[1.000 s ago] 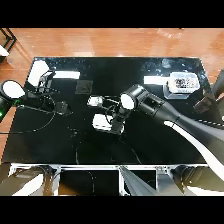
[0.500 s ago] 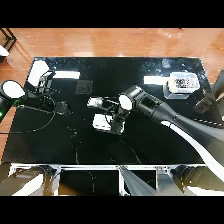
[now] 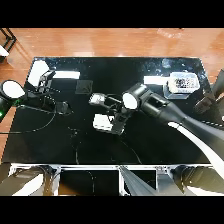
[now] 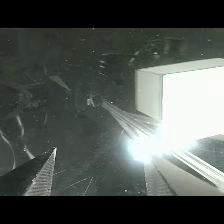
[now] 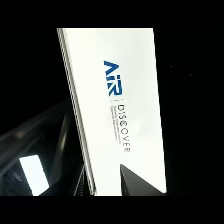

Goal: Fold the box and place the chain.

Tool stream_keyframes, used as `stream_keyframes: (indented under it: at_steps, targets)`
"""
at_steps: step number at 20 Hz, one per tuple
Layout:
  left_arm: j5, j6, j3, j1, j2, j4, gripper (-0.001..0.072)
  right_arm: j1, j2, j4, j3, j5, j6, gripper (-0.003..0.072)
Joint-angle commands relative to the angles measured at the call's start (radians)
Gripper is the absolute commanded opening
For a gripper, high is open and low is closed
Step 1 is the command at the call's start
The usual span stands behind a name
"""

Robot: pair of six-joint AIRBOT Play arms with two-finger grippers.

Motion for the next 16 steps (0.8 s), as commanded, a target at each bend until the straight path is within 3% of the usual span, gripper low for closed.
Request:
stream_keyframes:
  at_steps: [1, 2, 3, 5, 8, 9, 11, 16]
  targets:
    - [0.000, 0.010, 0.000, 0.000, 0.000, -0.026, 0.0637, -0.036, 0.080, 0.012, 0.000, 0.064, 0.171, 0.0246]
    - [0.001, 0.010, 0.000, 0.000, 0.000, -0.026, 0.0637, -0.071, 0.106, 0.047, -0.009, 0.117, 0.264, 0.0096]
    - [0.002, 0.010, 0.000, 0.000, 0.000, -0.026, 0.0637, -0.116, 0.143, 0.121, -0.059, 0.136, 0.341, 0.0021]
    - [0.010, 0.012, 0.000, 0.000, 0.000, -0.030, 0.0637, -0.179, 0.227, 0.317, -0.257, 0.010, 0.350, 0.0021]
    - [0.023, 0.018, 0.000, 0.000, 0.000, -0.039, 0.0637, -0.192, 0.250, 0.744, -0.526, -0.483, 0.369, 0.0021]
    - [0.026, 0.020, 0.000, 0.000, 0.000, -0.049, 0.0637, -0.189, 0.235, 0.856, -0.557, -0.565, 0.317, 0.0021]
    - [0.024, 0.032, 0.000, 0.000, 0.000, -0.059, 0.0637, -0.180, 0.200, 0.951, -0.561, -0.611, 0.269, 0.0021]
    - [0.027, 0.035, 0.000, 0.000, 0.000, -0.060, 0.0637, -0.179, 0.166, 0.939, -0.560, -0.612, 0.271, 0.0021]
